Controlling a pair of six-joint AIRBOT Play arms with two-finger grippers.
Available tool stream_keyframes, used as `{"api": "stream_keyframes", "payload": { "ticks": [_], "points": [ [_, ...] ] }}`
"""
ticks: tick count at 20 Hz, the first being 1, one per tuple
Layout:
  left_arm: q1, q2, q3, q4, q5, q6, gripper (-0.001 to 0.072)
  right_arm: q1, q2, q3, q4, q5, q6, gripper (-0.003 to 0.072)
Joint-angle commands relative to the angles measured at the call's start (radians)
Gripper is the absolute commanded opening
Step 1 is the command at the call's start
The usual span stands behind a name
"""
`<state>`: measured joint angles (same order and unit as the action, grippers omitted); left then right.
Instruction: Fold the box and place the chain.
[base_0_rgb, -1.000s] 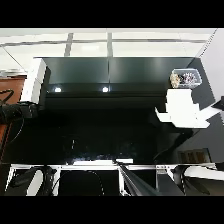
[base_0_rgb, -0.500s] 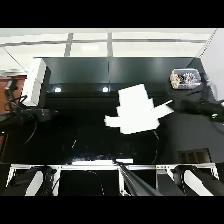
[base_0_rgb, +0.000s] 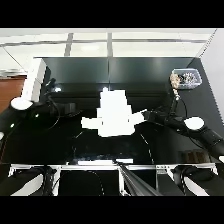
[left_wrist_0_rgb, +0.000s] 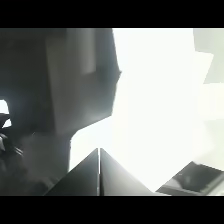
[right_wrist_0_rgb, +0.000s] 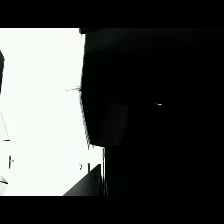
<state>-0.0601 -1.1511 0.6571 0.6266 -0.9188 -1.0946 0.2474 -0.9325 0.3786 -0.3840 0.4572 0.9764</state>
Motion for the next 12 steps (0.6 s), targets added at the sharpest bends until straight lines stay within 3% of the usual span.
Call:
{"api": "stream_keyframes", "payload": {
  "ticks": [1, 3, 4, 5, 6, 12],
  "points": [
    [-0.027, -0.209, 0.136, -0.068, -0.098, 0.018, 0.0024, 0.056, 0.001, -0.012, 0.017, -0.050, 0.011, 0.0011],
    [-0.027, -0.288, 0.193, -0.088, -0.150, 0.018, 0.0032, 0.056, 0.001, -0.012, 0.017, -0.051, 0.011, 0.0011],
    [-0.029, -0.319, 0.214, -0.089, -0.168, 0.018, 0.0184, 0.056, 0.001, -0.012, 0.017, -0.050, 0.011, 0.0011],
    [-0.036, -0.348, 0.233, -0.090, -0.191, 0.018, 0.0525, 0.056, 0.001, -0.012, 0.017, -0.050, 0.011, 0.0011],
    [-0.048, -0.372, 0.246, -0.093, -0.206, 0.019, 0.0718, 0.056, 0.001, -0.012, 0.017, -0.050, 0.011, 0.0011],
    [-0.144, -0.512, 0.370, -0.092, -0.227, 0.100, 0.0715, 0.056, 0.001, -0.012, 0.017, -0.040, 0.011, 0.0011]
  ]
}}
